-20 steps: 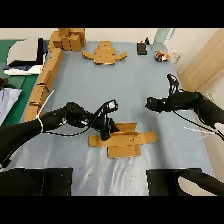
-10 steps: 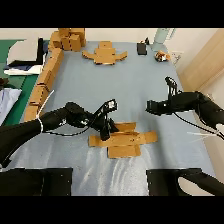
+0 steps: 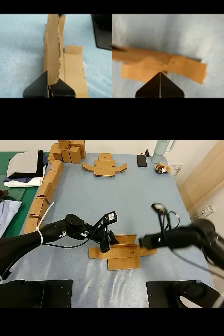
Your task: Fold the box.
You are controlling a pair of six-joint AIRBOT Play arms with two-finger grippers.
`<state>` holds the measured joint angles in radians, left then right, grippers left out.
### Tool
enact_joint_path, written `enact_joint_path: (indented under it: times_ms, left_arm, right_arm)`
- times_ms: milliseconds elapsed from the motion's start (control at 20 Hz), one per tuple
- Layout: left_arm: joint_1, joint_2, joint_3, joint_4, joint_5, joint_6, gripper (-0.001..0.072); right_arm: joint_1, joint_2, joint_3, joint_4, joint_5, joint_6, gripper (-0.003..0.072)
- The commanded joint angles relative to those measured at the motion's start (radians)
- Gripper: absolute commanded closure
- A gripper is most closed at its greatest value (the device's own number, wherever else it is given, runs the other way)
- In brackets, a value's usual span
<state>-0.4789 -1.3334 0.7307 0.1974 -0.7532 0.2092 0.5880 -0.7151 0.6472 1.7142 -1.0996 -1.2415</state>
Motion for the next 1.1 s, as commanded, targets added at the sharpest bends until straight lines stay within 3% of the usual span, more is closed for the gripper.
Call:
enact_joint_path:
  times_ms: [0,50,100,150,200,350,600,1050]
  left_arm:
    - [0.0,0.0,0.0,0.0,0.0,0.0,0.0697]
    - [0.0,0.0,0.0,0.0,-0.001,0.0,0.0698]
    - [0.0,0.0,0.0,0.0,-0.001,0.0,0.0698]
    - [0.0,0.0,0.0,0.0,-0.001,0.0,0.0697]
    - [0.0,-0.001,0.0,0.0,0.0,0.0,0.0697]
    - [0.0,0.0,0.0,0.0,0.0,0.0,0.0697]
    - [0.0,0.0,0.0,0.0,0.001,0.0,0.0698]
    - [0.0,0.0,0.0,0.0,-0.001,0.0,0.0697]
  right_arm:
    - [0.319,0.14,-0.116,-0.132,-0.032,0.041,0.0682]
    - [0.393,0.151,-0.154,-0.175,-0.026,-0.01,0.0679]
    - [0.455,0.15,-0.194,-0.222,-0.01,-0.056,0.0561]
    - [0.492,0.139,-0.226,-0.266,0.016,-0.09,0.0259]
    - [0.511,0.12,-0.247,-0.304,0.046,-0.114,0.0092]
    - [0.515,0.035,-0.257,-0.396,0.114,-0.122,0.0088]
    - [0.515,-0.069,-0.256,-0.399,0.2,-0.195,0.0088]
    - [0.515,-0.076,-0.256,-0.399,0.211,-0.201,0.0089]
